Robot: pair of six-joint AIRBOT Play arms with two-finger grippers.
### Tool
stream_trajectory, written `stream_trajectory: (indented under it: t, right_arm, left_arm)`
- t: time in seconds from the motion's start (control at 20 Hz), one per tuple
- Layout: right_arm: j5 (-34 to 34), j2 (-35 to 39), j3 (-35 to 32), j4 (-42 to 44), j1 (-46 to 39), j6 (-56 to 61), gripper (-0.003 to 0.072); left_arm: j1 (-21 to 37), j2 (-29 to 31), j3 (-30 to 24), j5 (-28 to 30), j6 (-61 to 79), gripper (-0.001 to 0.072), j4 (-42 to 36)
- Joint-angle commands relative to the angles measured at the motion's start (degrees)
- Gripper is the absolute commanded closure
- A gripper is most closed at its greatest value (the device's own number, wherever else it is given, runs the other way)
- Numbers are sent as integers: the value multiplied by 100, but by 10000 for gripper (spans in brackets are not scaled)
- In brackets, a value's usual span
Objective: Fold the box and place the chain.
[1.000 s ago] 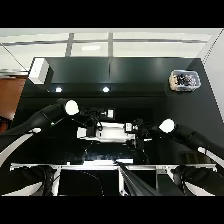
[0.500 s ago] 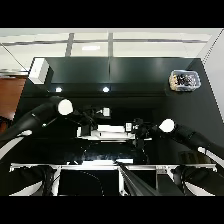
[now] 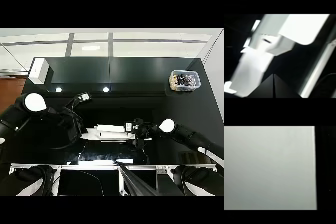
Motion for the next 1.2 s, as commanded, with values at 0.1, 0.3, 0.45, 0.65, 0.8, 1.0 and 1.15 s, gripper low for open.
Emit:
stream_trajectory:
  t: [0.1,0.3,0.45,0.65,0.8,1.0,1.15]
  right_arm:
    - [2,-4,0,4,0,2,231]
    - [2,-4,0,4,0,2,232]
    - [2,-4,0,4,0,2,232]
    - [0,-4,0,7,0,2,232]
    - [0,-4,0,4,0,4,231]
    - [-2,-4,0,4,0,7,231]
    - [-2,-4,0,4,0,7,232]
  left_arm:
    - [-225,46,-1067,715,-374,686,-2050]
    - [-341,28,-1539,3091,863,685,-4205]
    - [-343,-192,-1558,4002,2194,684,-5241]
    - [-483,-675,-1550,3919,2562,685,-4750]
    - [-852,-796,-1539,3888,2555,685,-4098]
    - [-1126,-798,-1519,4017,2354,685,-3552]
    - [-999,-793,-1451,4194,2205,685,-3423]
